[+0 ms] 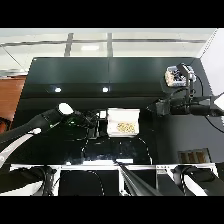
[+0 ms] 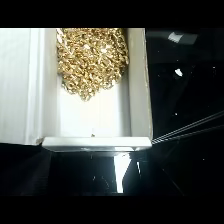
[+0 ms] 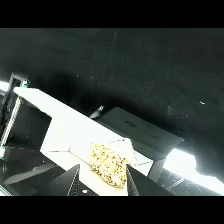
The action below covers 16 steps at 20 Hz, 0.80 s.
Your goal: Fold the box and place the chain.
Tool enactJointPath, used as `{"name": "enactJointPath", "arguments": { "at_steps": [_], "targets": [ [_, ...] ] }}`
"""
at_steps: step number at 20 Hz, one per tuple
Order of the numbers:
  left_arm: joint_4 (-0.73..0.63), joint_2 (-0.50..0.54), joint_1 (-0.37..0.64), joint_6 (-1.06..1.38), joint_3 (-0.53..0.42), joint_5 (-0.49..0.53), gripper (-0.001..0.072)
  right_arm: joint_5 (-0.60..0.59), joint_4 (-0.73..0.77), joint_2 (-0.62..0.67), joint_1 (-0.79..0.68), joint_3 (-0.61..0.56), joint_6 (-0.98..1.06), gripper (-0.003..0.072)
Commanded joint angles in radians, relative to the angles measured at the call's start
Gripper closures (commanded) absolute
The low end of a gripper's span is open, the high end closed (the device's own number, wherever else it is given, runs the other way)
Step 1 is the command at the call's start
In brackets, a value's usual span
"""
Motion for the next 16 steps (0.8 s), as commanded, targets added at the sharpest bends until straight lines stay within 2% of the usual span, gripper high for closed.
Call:
{"name": "enactJointPath", "arguments": {
  "at_steps": [1,16],
  "targets": [
    [0.011,-0.016,0.005,-0.034,0.019,-0.001,0.0002,-0.003,0.0,0.0,-0.001,0.0,0.0,0.034],
    [-0.012,-0.022,-0.034,-0.017,0.029,0.013,0.0002,-0.022,0.0,0.0,-0.001,0.0,0.0,0.034]
  ]
}}
